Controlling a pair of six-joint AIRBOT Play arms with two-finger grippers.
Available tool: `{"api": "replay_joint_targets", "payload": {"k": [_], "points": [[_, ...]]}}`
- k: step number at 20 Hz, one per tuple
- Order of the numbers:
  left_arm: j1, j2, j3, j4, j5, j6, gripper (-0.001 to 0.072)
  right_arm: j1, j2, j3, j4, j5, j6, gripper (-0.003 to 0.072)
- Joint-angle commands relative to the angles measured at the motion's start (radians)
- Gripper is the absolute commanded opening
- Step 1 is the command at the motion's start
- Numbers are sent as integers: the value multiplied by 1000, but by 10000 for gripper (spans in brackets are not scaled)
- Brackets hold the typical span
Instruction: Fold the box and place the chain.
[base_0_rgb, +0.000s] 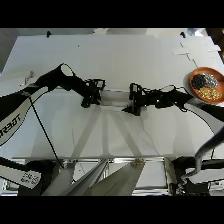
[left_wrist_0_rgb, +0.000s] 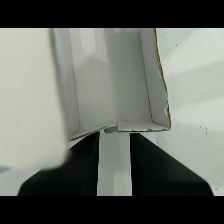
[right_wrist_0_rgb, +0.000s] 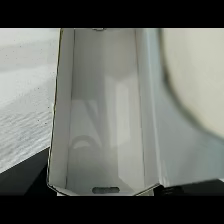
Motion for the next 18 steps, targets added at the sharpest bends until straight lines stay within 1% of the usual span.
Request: {"api": "replay_joint_targets", "payload": {"k": [1,3,4,5,7,8,9,10,13,14,15,16,17,18], "points": [[-1,0,0,-85,3,5,193,0,0,1,0,2,0,521],[-2,0,0,-111,2,4,195,0,0,1,1,1,0,521],[-3,-1,0,-113,-5,1,218,0,0,1,0,1,0,521],[-3,-2,0,-113,-18,2,219,0,0,1,0,2,0,521],[-3,-3,0,-114,-33,1,362,0,0,1,0,2,0,521],[-3,-3,0,-114,-38,1,377,0,0,1,0,2,0,521],[-3,-3,0,-114,-44,1,422,0,0,1,0,2,0,521],[-3,-3,0,-114,-52,1,422,0,0,1,1,2,0,521],[-3,-3,0,-114,-63,-17,519,0,0,1,0,2,0,521],[-3,-3,0,-114,-61,-29,534,0,0,1,0,2,0,521],[-3,-3,0,-113,-61,-37,570,0,0,1,0,1,0,521],[-3,-3,0,-113,-61,-42,569,0,0,1,1,2,0,521],[-2,-3,0,-113,-61,-62,531,0,0,1,0,2,0,521],[-2,-3,0,-111,-61,-74,428,0,0,1,0,1,0,521]]}}
